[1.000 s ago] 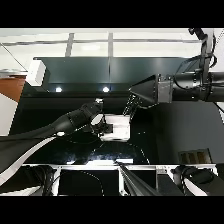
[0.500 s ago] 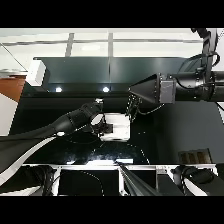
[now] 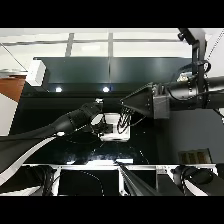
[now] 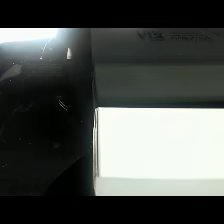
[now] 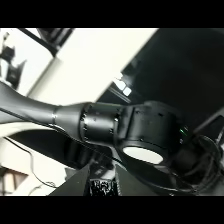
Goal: Fold the box and place the chain.
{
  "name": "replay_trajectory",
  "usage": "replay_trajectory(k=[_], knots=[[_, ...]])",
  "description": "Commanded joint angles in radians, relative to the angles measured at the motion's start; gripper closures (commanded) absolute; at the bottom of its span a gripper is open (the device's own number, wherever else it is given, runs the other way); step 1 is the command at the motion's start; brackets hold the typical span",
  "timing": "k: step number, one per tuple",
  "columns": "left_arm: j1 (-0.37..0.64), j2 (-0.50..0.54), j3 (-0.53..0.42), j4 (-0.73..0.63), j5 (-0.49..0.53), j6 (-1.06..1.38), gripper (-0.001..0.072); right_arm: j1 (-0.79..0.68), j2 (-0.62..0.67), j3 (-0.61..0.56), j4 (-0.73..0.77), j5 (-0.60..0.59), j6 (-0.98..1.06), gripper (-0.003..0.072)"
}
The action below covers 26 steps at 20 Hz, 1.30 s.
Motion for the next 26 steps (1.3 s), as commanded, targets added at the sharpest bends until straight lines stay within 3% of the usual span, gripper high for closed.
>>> replay_trajectory(k=[1,5,13,18,23,24,26], knots=[[0.001,-0.001,0.0,0.0,0.0,0.0,0.0678,0.025,0.0,-0.002,-0.142,-0.01,0.051,0.0644],[0.001,-0.001,0.0,0.0,0.0,0.0,0.0678,0.025,0.0,-0.048,-0.296,-0.018,0.13,0.0644],[0.001,-0.001,0.0,0.0,0.0,0.0,0.0678,0.121,-0.032,-0.184,-0.246,-0.138,0.139,0.0644],[0.001,-0.001,0.0,0.0,0.0,0.0,0.0678,0.131,-0.106,-0.236,-0.324,-0.174,0.151,0.0644],[0.001,-0.001,0.0,0.0,0.001,0.0,0.0678,0.131,-0.135,-0.337,-0.309,-0.264,0.15,0.0641],[0.001,-0.001,0.0,0.0,0.002,0.0,0.0678,0.131,-0.136,-0.344,-0.305,-0.273,0.15,0.0561],[0.001,-0.001,0.0,0.0,0.002,0.0,0.0678,0.13,-0.135,-0.343,-0.307,-0.276,0.15,0.0522]])
